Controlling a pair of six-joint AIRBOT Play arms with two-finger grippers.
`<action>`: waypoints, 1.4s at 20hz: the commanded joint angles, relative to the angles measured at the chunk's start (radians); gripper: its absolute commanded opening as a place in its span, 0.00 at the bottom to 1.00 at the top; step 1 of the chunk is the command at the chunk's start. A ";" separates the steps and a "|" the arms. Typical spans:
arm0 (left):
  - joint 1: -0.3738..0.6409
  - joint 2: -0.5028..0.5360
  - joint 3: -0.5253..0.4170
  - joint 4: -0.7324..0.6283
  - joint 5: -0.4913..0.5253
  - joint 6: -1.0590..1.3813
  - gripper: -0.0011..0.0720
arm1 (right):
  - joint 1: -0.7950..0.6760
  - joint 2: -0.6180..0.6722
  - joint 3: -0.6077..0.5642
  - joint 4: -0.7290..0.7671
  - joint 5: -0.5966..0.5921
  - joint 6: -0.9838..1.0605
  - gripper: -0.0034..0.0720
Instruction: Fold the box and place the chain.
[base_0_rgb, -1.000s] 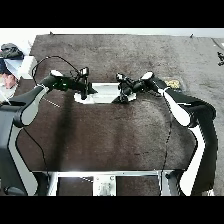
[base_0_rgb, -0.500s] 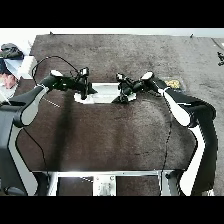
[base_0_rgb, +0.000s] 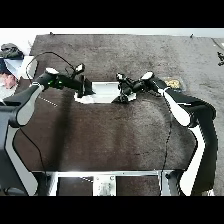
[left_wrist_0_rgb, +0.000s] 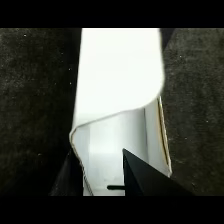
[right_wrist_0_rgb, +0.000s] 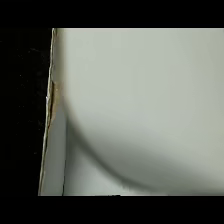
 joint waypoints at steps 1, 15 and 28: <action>0.057 0.034 0.012 -0.002 -0.089 -0.073 0.51 | 0.000 -0.001 0.000 0.000 0.001 0.000 0.40; 0.036 0.404 -0.292 0.000 0.078 -0.105 0.02 | 0.001 -0.001 0.000 0.000 0.001 0.000 0.40; -0.153 0.272 -0.313 -0.048 0.356 -0.277 0.03 | 0.001 -0.001 0.000 0.000 0.002 0.000 0.40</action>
